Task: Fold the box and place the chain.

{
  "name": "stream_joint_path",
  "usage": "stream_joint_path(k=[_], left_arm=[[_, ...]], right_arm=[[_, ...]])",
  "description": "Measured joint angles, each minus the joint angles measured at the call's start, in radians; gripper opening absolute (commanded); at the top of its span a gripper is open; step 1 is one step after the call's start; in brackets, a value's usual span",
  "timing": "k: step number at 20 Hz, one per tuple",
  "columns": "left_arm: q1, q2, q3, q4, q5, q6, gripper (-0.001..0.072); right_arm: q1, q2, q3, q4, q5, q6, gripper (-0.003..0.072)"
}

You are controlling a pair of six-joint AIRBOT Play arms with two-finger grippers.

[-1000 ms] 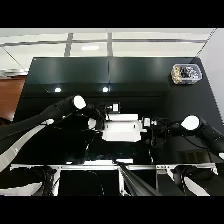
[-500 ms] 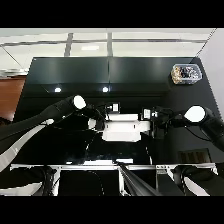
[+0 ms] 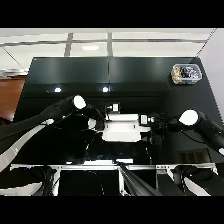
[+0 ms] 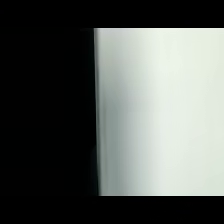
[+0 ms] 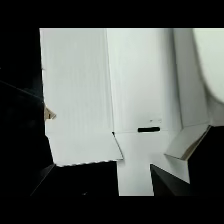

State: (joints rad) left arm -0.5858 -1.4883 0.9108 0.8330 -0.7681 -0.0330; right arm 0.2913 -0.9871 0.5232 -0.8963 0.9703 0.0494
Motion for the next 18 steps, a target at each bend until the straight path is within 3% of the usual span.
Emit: stream_joint_path(k=[11, 18], left_arm=[[0.0, 0.0, 0.0, 0.0, 0.0, 0.0, 0.0028], [0.0, 0.0, 0.0, 0.0, 0.0, 0.0, 0.0028]], right_arm=[[0.056, -0.056, -0.033, -0.012, -0.052, -0.004, 0.0664], [0.059, -0.058, -0.034, 0.109, -0.118, -0.002, 0.0665]])
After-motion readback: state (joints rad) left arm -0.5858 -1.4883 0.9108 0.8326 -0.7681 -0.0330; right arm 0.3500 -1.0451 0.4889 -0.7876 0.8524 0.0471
